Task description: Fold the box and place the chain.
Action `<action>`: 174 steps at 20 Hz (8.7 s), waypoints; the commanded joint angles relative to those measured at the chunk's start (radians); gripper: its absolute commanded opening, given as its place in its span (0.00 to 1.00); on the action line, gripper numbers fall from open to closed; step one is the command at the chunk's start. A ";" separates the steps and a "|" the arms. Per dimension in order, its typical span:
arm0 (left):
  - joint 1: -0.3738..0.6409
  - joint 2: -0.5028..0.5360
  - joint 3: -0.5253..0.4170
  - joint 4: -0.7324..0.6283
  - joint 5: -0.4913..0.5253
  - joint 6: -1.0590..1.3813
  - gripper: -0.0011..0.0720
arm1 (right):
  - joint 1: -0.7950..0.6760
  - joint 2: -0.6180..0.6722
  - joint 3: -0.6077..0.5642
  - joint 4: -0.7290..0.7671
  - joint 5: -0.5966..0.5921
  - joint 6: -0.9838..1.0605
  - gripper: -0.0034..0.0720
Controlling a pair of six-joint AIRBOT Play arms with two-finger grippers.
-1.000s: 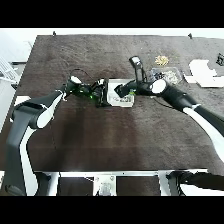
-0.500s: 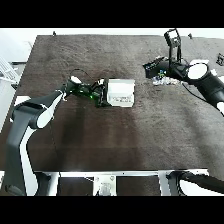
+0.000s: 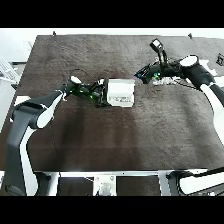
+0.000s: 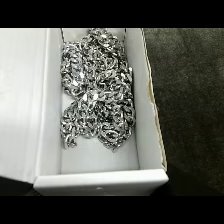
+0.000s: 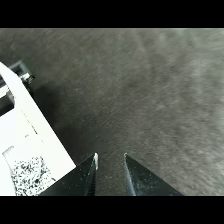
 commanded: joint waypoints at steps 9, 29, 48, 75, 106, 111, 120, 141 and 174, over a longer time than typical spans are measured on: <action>0.001 0.000 0.000 0.000 0.000 0.000 0.64 | 0.034 -0.104 0.071 0.041 0.347 -0.039 0.34; 0.001 0.000 0.000 0.000 0.000 0.000 0.64 | 0.086 -0.164 0.069 0.042 0.374 -0.130 0.55; 0.001 0.000 0.000 0.000 0.000 0.000 0.64 | 0.085 -0.199 0.069 0.041 0.379 -0.188 0.73; 0.001 0.000 0.000 0.000 0.000 0.000 0.64 | 0.101 -0.202 0.098 0.022 0.270 -0.213 0.73; 0.001 0.000 0.000 0.000 0.000 0.000 0.64 | 0.140 -0.199 -0.031 0.031 0.274 -0.267 0.73; 0.001 0.000 0.000 0.000 0.000 0.000 0.64 | 0.140 -0.172 -0.010 0.100 0.282 -0.269 0.73; 0.001 0.000 0.000 0.000 0.000 0.000 0.64 | 0.102 -0.159 0.000 0.154 0.364 -0.269 0.53; 0.001 0.000 0.000 0.000 0.000 0.000 0.64 | 0.123 -0.176 -0.097 -0.018 0.253 -0.066 0.05; 0.125 0.268 0.002 -0.059 0.032 -0.294 0.04 | 0.110 0.582 -0.588 0.128 0.040 0.084 0.05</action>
